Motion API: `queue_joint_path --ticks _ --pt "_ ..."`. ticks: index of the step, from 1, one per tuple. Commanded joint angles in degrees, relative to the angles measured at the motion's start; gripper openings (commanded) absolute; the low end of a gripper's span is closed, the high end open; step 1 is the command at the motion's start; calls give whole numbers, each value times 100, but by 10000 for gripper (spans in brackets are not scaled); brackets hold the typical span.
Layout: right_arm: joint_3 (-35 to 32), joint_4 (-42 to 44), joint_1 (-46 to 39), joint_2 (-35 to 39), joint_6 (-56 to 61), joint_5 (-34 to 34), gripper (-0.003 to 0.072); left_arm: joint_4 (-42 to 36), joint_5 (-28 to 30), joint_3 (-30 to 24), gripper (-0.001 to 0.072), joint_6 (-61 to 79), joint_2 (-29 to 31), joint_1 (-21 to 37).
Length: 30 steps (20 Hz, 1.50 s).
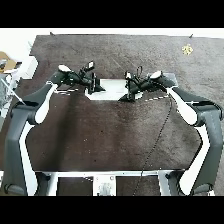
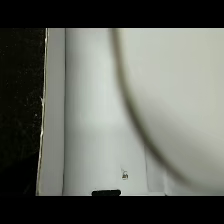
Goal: Fold the box and place the chain.
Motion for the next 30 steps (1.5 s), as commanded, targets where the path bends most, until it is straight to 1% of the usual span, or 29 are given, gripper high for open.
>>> queue_joint_path --ticks 1,3,5,6,7,10,12,14,18,21,24,26,30 --pt "0 -9 0 -2 0 35 507 -28 -461 2 351 -595 323 299" --pt "0 -9 -2 -2 0 39 507 -57 -887 2 351 -1174 501 514" --pt "0 -7 -2 -2 -2 37 507 -68 -1309 -4 339 -1720 507 481" --pt "0 -9 0 -2 -2 37 507 -46 -1478 -4 132 -1869 490 382" --pt "0 -7 0 -2 0 37 507 -37 -1532 -4 14 -1840 487 240" --pt "0 -7 0 -2 0 35 507 -299 -1285 -2 12 -1838 494 -155" --pt "0 -7 -2 -2 0 37 507 -328 -1034 -2 12 -1834 494 -350" --pt "0 -9 -2 -2 0 37 507 -280 -557 -2 12 -1790 494 -426" --pt "0 -7 0 -2 0 37 507 -166 664 -2 12 -1690 494 -415" --pt "0 -7 0 -2 0 37 507 -122 1246 -2 12 -1690 492 -415" --pt "0 -7 0 -2 0 37 507 332 1537 -4 12 -1698 483 -422" --pt "0 -7 0 -2 0 37 507 614 1554 -2 12 -1722 417 -426" --pt "0 -7 -2 -2 0 35 507 625 1550 -2 12 -1753 160 -426"
